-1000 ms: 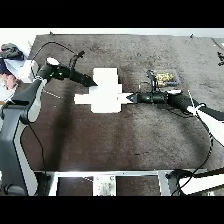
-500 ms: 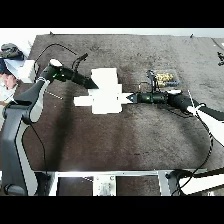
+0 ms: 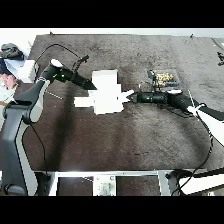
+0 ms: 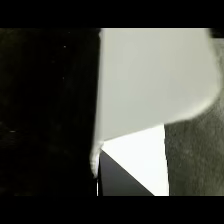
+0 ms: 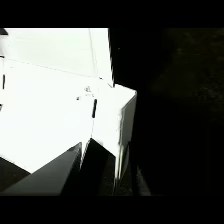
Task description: Fold the box and place the chain.
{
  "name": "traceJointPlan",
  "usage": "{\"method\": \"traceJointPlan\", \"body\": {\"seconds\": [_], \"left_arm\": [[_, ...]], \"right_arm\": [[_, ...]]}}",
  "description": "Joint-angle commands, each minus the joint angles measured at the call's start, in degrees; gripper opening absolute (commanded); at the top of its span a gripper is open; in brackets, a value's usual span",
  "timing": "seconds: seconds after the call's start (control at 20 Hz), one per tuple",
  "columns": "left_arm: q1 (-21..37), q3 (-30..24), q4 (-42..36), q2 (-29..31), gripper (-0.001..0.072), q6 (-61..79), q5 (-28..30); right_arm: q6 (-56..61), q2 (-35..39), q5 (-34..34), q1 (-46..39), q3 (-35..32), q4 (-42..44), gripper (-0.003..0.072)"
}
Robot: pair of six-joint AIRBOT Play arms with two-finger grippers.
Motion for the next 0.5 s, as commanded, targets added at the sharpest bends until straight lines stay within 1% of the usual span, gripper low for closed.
{"method": "traceJointPlan", "body": {"seconds": [0.0, 0.15, 0.25, 0.35, 0.45], "left_arm": [[-0.09, 0.07, -0.02, 0.04, 0.0011, 5.29, -2.08], [-0.15, 0.07, -0.92, 0.07, 0.0011, 14.08, -2.12], [-0.28, 0.07, -1.4, 0.07, 0.0011, 22.73, -2.12], [-0.39, 0.07, -1.55, 0.07, 0.001, 30.93, -2.05], [-0.39, 0.04, -1.51, 0.04, 0.001, 35.06, -1.77]], "right_arm": [[0.39, 0.61, 0.28, -2.16, 0.0, 1.36, 0.0336], [1.27, 2.91, 1.57, -7.08, 0.07, 1.7, 0.0337], [3.39, 4.22, 2.54, -10.16, 0.07, 1.66, 0.0337], [3.41, 4.63, 4.46, -11.96, 0.07, 1.66, 0.0337], [3.37, 4.61, 4.57, -12.09, 0.07, 0.96, 0.0337]]}}
